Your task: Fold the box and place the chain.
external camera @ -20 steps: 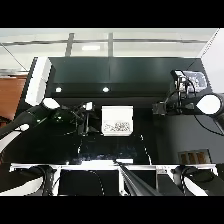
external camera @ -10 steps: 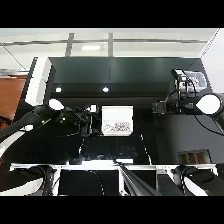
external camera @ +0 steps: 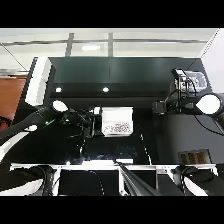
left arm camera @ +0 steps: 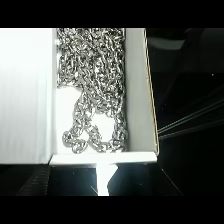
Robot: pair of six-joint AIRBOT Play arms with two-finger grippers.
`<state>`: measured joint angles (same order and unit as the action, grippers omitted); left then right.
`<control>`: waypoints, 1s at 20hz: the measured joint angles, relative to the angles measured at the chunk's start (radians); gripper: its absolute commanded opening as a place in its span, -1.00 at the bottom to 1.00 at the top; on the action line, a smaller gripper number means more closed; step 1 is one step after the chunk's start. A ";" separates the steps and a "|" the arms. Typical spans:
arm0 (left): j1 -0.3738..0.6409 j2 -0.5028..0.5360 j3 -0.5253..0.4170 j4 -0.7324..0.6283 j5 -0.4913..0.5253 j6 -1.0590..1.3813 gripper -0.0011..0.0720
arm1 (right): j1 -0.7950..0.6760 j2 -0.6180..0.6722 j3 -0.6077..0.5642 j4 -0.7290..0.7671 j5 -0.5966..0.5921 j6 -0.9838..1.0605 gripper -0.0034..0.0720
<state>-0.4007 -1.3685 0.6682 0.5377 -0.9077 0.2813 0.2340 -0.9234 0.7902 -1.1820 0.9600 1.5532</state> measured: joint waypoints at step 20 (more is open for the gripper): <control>-0.021 -0.010 0.004 -0.003 0.062 -0.027 0.31 | 0.014 -0.180 0.056 0.387 -0.229 -0.298 0.91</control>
<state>-0.4221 -1.3785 0.6724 0.5346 -0.8455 0.2546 0.2481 -1.1030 0.8459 -0.7952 0.7311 1.2552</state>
